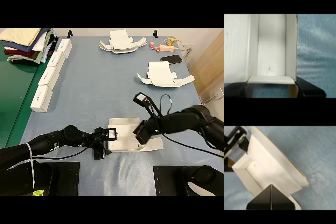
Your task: Fold the box.
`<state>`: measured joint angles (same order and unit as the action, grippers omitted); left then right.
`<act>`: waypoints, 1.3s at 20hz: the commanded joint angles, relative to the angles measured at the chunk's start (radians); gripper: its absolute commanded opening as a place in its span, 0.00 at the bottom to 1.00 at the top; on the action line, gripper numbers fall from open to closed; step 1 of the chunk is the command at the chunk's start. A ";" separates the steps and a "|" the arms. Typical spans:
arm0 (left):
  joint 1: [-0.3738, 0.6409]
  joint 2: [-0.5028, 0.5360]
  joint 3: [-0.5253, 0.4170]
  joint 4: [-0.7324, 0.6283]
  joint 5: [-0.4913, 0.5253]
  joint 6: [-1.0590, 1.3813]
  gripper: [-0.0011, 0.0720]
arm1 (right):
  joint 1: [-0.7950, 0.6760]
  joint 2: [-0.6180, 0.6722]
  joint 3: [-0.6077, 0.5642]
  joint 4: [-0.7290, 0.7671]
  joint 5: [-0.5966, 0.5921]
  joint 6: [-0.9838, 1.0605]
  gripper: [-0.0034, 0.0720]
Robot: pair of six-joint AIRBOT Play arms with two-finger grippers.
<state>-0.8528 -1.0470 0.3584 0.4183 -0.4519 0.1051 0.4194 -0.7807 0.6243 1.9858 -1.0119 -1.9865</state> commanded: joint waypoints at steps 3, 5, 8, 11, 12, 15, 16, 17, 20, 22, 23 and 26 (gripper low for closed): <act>-0.001 0.001 0.000 0.000 -0.003 0.000 0.57 | 0.000 0.197 -0.138 -0.224 -0.126 -0.167 0.63; -0.001 0.001 0.000 0.000 -0.003 0.000 0.57 | 0.000 0.192 -0.181 -0.258 -0.111 -0.241 0.68; -0.001 0.001 0.000 0.000 -0.003 0.000 0.57 | 0.000 0.135 -0.210 -0.257 -0.026 -0.361 0.77; -0.001 0.001 0.000 0.000 -0.003 0.000 0.57 | 0.000 0.062 -0.210 -0.248 0.055 -0.425 0.77; -0.001 0.001 0.000 0.000 -0.003 0.000 0.57 | 0.001 0.042 -0.208 -0.220 0.064 -0.440 0.76; -0.001 0.001 0.000 0.000 -0.003 0.000 0.57 | 0.002 0.027 -0.208 -0.117 0.071 -0.486 0.73; -0.001 0.001 0.000 0.000 -0.003 0.000 0.57 | 0.008 0.028 -0.208 -0.103 0.076 -0.512 0.73; -0.001 0.001 0.000 0.000 -0.003 0.000 0.57 | 0.019 0.027 -0.208 -0.100 0.082 -0.530 0.73; -0.001 0.001 0.000 0.000 -0.003 0.000 0.57 | 0.054 0.026 -0.208 -0.096 0.091 -0.530 0.28; -0.001 0.001 0.000 0.000 -0.003 0.000 0.57 | 0.072 0.026 -0.208 -0.089 0.112 -0.529 0.19; -0.001 0.001 0.000 0.000 -0.003 0.000 0.57 | 0.078 0.026 -0.208 -0.084 0.130 -0.529 0.16; -0.001 0.001 0.000 0.000 -0.003 0.000 0.57 | 0.080 0.026 -0.208 -0.061 0.168 -0.529 0.16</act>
